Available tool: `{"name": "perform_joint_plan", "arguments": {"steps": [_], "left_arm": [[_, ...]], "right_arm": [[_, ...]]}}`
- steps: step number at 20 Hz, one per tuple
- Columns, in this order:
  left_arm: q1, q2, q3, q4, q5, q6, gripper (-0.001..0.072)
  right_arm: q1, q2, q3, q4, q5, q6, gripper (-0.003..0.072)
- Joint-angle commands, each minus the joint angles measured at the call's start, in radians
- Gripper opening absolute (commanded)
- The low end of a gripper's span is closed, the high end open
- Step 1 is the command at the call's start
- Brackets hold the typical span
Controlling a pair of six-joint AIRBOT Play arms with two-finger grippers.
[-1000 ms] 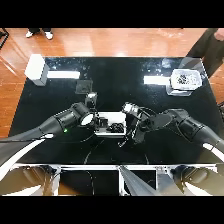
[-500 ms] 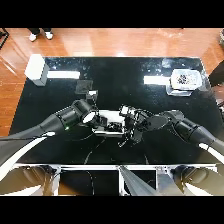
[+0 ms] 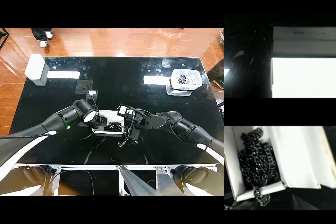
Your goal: Fold the box and place the chain.
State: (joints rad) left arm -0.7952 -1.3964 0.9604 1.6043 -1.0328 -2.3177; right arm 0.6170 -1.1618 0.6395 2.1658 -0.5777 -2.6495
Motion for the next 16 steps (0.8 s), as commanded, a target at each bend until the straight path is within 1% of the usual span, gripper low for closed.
{"name": "perform_joint_plan", "arguments": {"steps": [1, 2, 3, 4, 7, 10, 13, 16], "left_arm": [[-0.001, -0.001, 0.001, -0.008, 0.007, -0.002, 0.0020], [-0.001, -0.001, 0.001, -0.008, 0.007, -0.002, 0.0020], [-0.001, -0.001, 0.001, -0.008, 0.007, -0.002, 0.0021], [-0.001, -0.001, 0.001, -0.008, 0.007, -0.002, 0.0020], [-0.001, 0.000, 0.001, -0.008, 0.007, -0.002, 0.0020], [-0.001, 0.000, 0.001, -0.008, 0.006, -0.002, 0.0020], [-0.001, 0.000, 0.001, -0.008, 0.007, 0.011, 0.0021], [-0.001, 0.000, 0.001, -0.008, 0.008, 0.010, 0.0020]], "right_arm": [[0.008, -0.010, 0.000, 0.018, -0.013, -0.019, 0.0395], [0.008, -0.010, 0.000, 0.018, -0.020, -0.020, 0.0170], [0.008, -0.010, 0.000, 0.018, -0.029, -0.026, 0.0068], [0.008, -0.010, 0.000, 0.017, -0.042, -0.034, 0.0028], [-0.006, -0.006, 0.000, 0.006, -0.121, -0.016, 0.0027], [-0.080, 0.034, 0.000, -0.030, -0.218, 0.076, 0.0027], [-0.164, 0.142, 0.004, 0.026, -0.320, 0.084, 0.0026], [-0.193, 0.213, 0.063, 0.091, -0.390, 0.136, 0.0026]]}}
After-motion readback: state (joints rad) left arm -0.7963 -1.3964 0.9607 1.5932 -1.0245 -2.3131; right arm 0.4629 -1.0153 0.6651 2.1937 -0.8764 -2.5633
